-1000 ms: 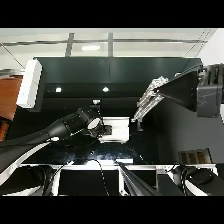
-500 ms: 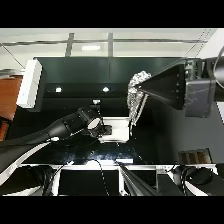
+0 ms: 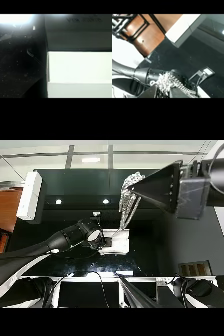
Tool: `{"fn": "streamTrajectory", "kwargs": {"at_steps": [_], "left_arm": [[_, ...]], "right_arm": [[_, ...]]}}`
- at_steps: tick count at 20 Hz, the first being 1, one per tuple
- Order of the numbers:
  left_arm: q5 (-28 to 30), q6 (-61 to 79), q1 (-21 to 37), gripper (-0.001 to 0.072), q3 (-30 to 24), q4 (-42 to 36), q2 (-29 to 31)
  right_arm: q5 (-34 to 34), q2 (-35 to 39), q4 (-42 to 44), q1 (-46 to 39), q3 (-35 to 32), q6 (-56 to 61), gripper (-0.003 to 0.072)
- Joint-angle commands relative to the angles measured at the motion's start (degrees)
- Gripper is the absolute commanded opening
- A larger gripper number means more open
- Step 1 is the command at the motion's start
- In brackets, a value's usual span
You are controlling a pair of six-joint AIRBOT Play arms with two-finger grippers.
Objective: Fold the box and place the chain.
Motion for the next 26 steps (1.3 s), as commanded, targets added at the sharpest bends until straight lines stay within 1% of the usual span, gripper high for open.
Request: {"fn": "streamTrajectory", "kwargs": {"at_steps": [1,3,6,8,11,13,18,22,26], "left_arm": [[0.0,0.0,0.0,0.0026,0.0,0.0,0.0],[0.0,0.0,0.0,0.0026,0.0,0.0,0.0],[0.0,0.0,0.0,0.0026,0.0,0.0,0.0],[0.1,0.0,0.0,0.0026,0.0,0.0,0.0],[0.1,0.0,0.0,0.0026,0.0,0.0,0.0],[0.2,0.0,0.0,0.0026,0.0,0.0,0.0],[0.2,0.0,0.0,0.0026,0.0,0.0,0.0],[0.2,0.0,0.0,0.0026,0.0,-0.2,0.0],[0.2,0.0,0.0,0.0026,0.0,-0.2,0.0]], "right_arm": [[2.4,-0.2,-2.1,0.1,-2.7,0.1,0.0015],[3.3,-0.2,-2.8,0.1,-7.8,0.5,0.0015],[2.2,-0.2,-2.8,0.1,-17.4,0.5,0.0016],[0.0,-0.2,-2.3,0.3,-24.2,0.7,0.0016],[-5.5,-0.3,-1.1,3.0,-30.4,0.7,0.0016],[-7.6,-1.1,-1.0,5.0,-32.2,0.7,0.0016],[-7.5,-5.9,-3.3,5.8,-32.3,0.7,0.0016],[-7.3,-9.4,-3.5,5.8,-32.3,0.6,0.0017],[-7.0,-11.5,-3.5,5.8,-32.3,0.6,0.0019]]}}
